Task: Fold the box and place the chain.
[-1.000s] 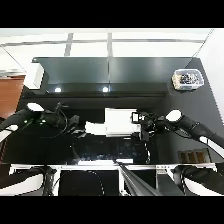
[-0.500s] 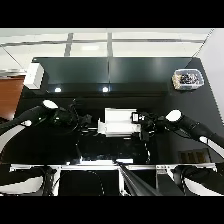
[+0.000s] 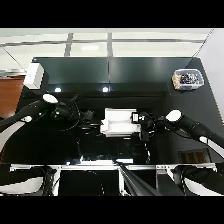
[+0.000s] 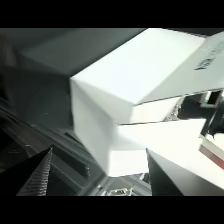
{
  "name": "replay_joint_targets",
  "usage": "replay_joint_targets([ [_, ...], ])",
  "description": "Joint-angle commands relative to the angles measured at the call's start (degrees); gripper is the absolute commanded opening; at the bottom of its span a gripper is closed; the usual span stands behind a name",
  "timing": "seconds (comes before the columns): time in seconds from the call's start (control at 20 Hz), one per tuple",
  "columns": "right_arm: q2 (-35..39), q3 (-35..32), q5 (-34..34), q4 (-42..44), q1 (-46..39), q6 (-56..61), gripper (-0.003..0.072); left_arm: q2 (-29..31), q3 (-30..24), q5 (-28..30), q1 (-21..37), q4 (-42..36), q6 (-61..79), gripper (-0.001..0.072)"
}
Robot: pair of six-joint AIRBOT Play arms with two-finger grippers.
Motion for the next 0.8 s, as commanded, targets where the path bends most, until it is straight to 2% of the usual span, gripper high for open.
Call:
replay_joint_targets([
  [0.0,-0.04,0.04,0.00,0.02,0.02,0.02,0.0448,-0.04,1.42,-0.98,-2.05,-0.04,-0.52,0.0461],
  [0.05,-0.04,0.04,0.00,0.02,0.02,0.02,0.0448,-0.04,1.90,-0.87,-2.73,-0.04,-0.55,0.0438],
  [0.2,-0.04,0.04,0.00,0.02,0.02,0.02,0.0448,-0.02,4.00,0.17,-4.94,0.61,-3.56,0.0441],
  [0.4,-0.04,0.04,0.00,0.02,0.02,0.02,0.0448,-0.02,9.01,0.17,-8.79,11.28,-13.66,0.0450],
  [0.45,-0.04,0.04,-0.02,0.02,0.02,0.02,0.0448,-0.02,10.14,0.74,-9.92,13.33,-15.91,0.0506],
  [0.6,-0.04,0.04,-0.02,0.02,0.02,0.02,0.0448,-0.04,12.92,3.67,-14.10,18.12,-22.27,0.0517],
  [0.7,-0.04,0.04,-0.02,0.02,0.02,0.02,0.0448,-0.04,14.03,5.77,-16.68,20.48,-25.97,0.0631],
  [0.75,-0.04,0.04,-0.02,0.02,0.02,0.02,0.0448,-0.04,14.43,6.69,-17.84,21.70,-27.63,0.0631],
])
